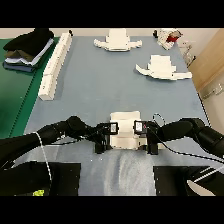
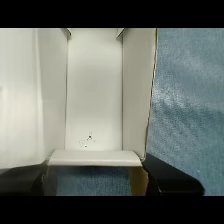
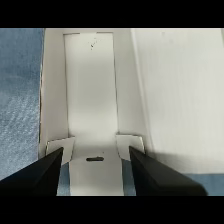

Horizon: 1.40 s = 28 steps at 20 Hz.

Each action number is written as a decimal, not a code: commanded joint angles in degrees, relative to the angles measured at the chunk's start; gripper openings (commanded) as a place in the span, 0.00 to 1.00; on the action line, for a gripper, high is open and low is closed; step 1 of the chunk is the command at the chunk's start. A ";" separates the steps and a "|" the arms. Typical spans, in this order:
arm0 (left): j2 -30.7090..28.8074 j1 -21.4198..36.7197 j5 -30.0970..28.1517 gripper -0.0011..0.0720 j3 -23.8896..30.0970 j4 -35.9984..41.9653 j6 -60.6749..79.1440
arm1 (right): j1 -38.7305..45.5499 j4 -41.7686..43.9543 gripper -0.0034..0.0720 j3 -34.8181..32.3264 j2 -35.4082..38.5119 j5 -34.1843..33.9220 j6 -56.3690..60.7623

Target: Fold the box.

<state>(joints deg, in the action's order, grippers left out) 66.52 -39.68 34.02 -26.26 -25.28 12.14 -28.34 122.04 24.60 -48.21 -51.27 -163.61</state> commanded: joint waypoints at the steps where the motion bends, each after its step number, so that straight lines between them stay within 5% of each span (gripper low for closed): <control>1: 0.00 0.02 0.00 0.65 -0.04 -0.02 0.02 | 0.00 0.35 0.94 -0.02 -0.04 -0.28 0.02; 3: 0.00 0.02 0.00 0.65 -0.04 -0.02 0.02 | 0.00 0.04 0.92 0.13 0.07 -1.90 2.84; 4: 0.00 0.02 0.00 0.65 -0.04 -0.02 0.02 | 0.00 -0.98 0.78 0.48 0.20 -3.37 6.99; 6: 0.00 0.02 0.00 0.65 -0.04 -0.02 0.02 | 0.00 -6.27 0.34 1.44 0.76 -6.62 21.38; 8: 0.00 0.02 0.00 0.65 -0.04 -0.02 0.02 | 0.02 -15.50 0.05 2.84 1.44 -9.27 40.89; 16: 0.00 0.02 0.00 0.65 -0.04 -0.02 0.02 | 12.09 -42.82 0.04 8.33 3.76 -28.74 87.45; 23: 0.00 0.02 0.00 0.65 -0.04 -0.02 0.02 | 38.93 -12.87 0.04 4.94 -2.27 -26.18 77.59; 28: 0.00 0.02 0.00 0.65 -0.04 -0.02 0.02 | 41.18 -7.52 0.04 0.72 -7.93 -23.61 73.90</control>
<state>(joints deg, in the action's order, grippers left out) 66.52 -39.68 34.04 -26.26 -25.28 12.14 10.48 109.38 27.38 -53.41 -76.49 -87.50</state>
